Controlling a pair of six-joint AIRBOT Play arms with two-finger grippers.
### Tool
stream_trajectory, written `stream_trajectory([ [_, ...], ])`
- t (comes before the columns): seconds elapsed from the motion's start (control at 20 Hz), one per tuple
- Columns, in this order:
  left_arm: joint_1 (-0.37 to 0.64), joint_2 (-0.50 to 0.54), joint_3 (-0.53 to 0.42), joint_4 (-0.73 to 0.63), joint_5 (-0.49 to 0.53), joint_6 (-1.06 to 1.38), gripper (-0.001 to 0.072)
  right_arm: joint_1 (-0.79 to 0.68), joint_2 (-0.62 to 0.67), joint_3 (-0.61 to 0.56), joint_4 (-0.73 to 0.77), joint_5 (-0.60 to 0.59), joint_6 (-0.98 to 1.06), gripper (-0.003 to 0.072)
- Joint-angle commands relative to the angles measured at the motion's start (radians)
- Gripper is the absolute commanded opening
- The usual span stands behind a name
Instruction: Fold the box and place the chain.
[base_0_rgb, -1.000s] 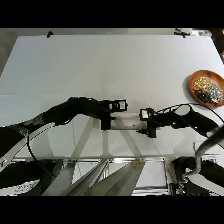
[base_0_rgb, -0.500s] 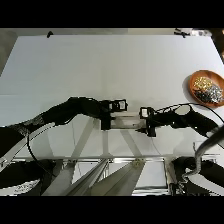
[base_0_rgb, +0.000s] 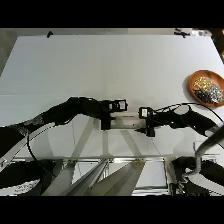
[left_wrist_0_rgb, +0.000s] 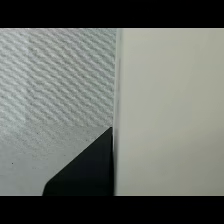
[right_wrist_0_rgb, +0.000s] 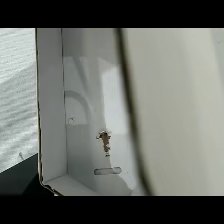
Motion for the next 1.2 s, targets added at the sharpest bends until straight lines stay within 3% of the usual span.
stream_trajectory([
  [0.0,0.0,0.0,0.001,0.0,0.0,0.0,0.0014,0.001,-0.013,0.0,-0.005,-0.003,-0.005,0.0561],
  [0.05,0.0,0.0,0.001,0.0,0.0,0.001,0.0014,0.001,-0.015,0.0,-0.008,-0.003,-0.005,0.0523],
  [0.8,0.0,0.0,0.001,0.0,0.0,0.0,0.0014,0.001,-0.014,0.0,-0.008,-0.002,-0.012,0.052],
  [0.95,0.0,0.0,0.001,0.0,0.0,0.0,0.0014,0.001,-0.014,0.0,-0.008,-0.002,-0.011,0.0413],
  [1.15,0.0,0.0,0.001,0.0,0.0,0.0,0.0014,0.001,-0.014,0.0,-0.008,0.002,-0.011,0.0413],
])
